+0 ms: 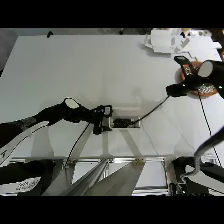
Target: Fold the box and place the chain.
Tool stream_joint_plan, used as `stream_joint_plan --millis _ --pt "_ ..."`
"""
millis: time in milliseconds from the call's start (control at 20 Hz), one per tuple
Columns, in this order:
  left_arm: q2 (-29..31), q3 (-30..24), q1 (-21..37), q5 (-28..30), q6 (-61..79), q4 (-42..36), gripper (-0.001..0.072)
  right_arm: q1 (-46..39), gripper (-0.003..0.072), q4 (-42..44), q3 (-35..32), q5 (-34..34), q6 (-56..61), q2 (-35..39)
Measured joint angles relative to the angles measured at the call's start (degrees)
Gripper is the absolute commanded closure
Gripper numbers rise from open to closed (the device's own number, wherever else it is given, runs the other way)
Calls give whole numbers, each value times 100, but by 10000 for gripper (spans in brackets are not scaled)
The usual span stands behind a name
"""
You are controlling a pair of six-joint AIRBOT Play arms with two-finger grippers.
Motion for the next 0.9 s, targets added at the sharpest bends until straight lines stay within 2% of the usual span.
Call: stream_joint_plan --millis 300,500,750,900 --pt "0 0 0 0 0 2 504 92 668 1056 -28 575 -293 1556" --pt "0 0 0 -2 0 2 504 531 668 1502 -35 855 -400 2404" --pt "0 0 -2 0 0 2 504 1370 668 1958 -35 984 -442 2844" --pt "0 0 0 -2 0 2 504 1950 668 2116 -35 817 -452 2918"
